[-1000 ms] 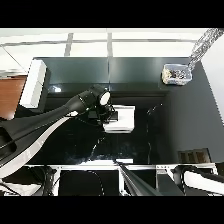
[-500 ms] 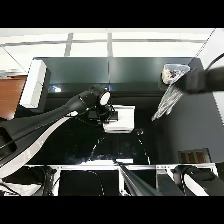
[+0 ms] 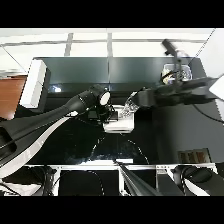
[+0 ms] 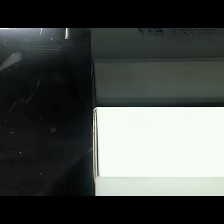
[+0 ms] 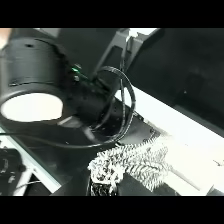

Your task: Fold the box and place the chain.

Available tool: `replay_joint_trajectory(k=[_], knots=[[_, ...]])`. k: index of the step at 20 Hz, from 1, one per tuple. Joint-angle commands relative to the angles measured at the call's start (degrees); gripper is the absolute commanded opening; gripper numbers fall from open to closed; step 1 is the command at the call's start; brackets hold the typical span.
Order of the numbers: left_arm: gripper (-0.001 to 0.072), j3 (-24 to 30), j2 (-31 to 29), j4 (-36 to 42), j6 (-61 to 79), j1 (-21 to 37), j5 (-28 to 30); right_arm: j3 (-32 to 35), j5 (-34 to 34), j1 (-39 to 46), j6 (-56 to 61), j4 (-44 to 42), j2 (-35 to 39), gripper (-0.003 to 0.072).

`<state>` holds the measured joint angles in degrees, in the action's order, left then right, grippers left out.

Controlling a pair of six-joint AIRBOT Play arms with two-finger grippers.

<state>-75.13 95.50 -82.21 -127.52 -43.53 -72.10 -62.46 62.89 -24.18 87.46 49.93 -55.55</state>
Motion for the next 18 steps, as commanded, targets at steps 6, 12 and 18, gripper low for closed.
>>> replay_joint_trajectory(k=[6,12,18], knots=[[0.0026,0.0,0.0,0.0,0.0,0.0,0.0,3.4,-2.3,-2.8,2.3,8.8,-7.3,0.0017],[0.0026,0.0,0.0,0.0,0.0,0.0,0.2,5.8,-8.3,-6.1,3.8,7.4,-8.0,0.0035],[0.0026,0.0,0.0,0.0,0.0,0.0,0.6,5.6,0.1,0.2,4.7,14.9,-6.9,0.0372]])
